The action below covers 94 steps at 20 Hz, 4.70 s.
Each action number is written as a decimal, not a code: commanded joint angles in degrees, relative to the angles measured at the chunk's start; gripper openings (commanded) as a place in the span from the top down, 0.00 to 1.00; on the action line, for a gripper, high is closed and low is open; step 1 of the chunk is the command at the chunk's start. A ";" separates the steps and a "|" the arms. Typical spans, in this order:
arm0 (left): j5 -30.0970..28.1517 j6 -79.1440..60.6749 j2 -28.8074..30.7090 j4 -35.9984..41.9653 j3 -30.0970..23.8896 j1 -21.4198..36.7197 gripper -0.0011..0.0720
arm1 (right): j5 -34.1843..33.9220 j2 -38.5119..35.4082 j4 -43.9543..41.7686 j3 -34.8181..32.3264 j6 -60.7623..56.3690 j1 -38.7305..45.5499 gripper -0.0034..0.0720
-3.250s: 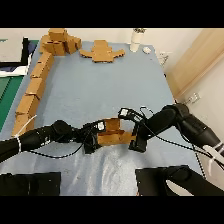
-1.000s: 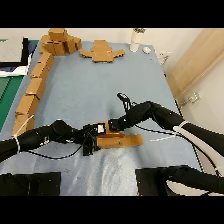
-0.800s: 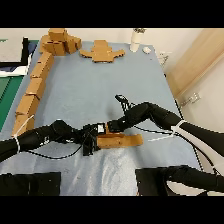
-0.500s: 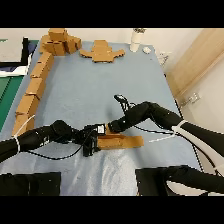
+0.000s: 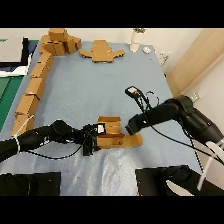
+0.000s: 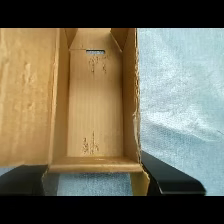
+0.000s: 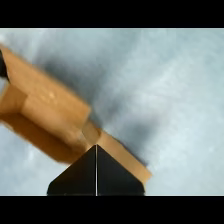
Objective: Fold the box.
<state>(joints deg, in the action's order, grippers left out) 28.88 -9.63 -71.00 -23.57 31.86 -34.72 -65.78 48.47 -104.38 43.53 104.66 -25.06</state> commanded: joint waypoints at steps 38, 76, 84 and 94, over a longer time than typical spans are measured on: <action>0.11 0.00 0.00 -0.02 -0.02 0.07 0.27 | 14.23 0.61 -7.72 -16.00 52.50 -5.07 0.66; 0.11 0.00 0.00 -0.02 -0.02 0.07 0.27 | 17.70 0.87 -10.60 -16.13 56.17 -5.07 0.76; 0.11 0.00 0.00 -0.02 -0.02 0.07 0.27 | 21.68 3.52 -13.09 -16.83 57.83 -7.93 0.76; 0.11 0.02 0.00 -0.02 -0.02 0.07 0.27 | 21.29 4.72 -13.11 -16.83 57.33 -7.93 0.22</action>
<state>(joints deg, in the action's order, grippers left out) 29.04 -9.65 -71.00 -23.64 31.86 -34.68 -44.25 53.08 -117.40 26.72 162.36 -32.93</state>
